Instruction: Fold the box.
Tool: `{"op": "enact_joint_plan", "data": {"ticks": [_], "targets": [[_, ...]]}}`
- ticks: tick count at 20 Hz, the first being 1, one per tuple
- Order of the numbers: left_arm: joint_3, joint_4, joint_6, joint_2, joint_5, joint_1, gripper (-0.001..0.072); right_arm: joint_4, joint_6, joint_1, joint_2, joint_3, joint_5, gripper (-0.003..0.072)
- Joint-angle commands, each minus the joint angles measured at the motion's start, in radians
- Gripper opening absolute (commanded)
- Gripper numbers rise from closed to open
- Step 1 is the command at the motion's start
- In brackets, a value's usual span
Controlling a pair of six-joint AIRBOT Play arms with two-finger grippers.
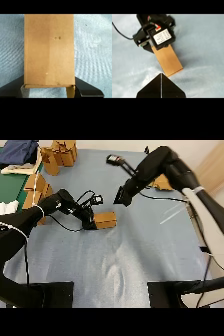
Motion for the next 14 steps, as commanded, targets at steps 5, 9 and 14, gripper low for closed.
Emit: {"op": "enact_joint_plan", "data": {"ticks": [5, 9, 14], "targets": [[0.001, 0.0, -0.001, 0.0, 0.0, 0.001, 0.0218, 0.217, -0.129, 0.092, 0.665, -0.989, 1.395, 0.0], [0.001, 0.0, -0.001, 0.0, -0.002, 0.0, 0.0218, 0.084, 0.005, 0.155, 0.666, -1.221, 1.366, 0.0002], [0.001, 0.0, -0.004, 0.0, -0.003, 0.0, 0.0218, 0.035, 0.005, 0.221, 0.43, -1.011, 1.107, 0.0002]]}}
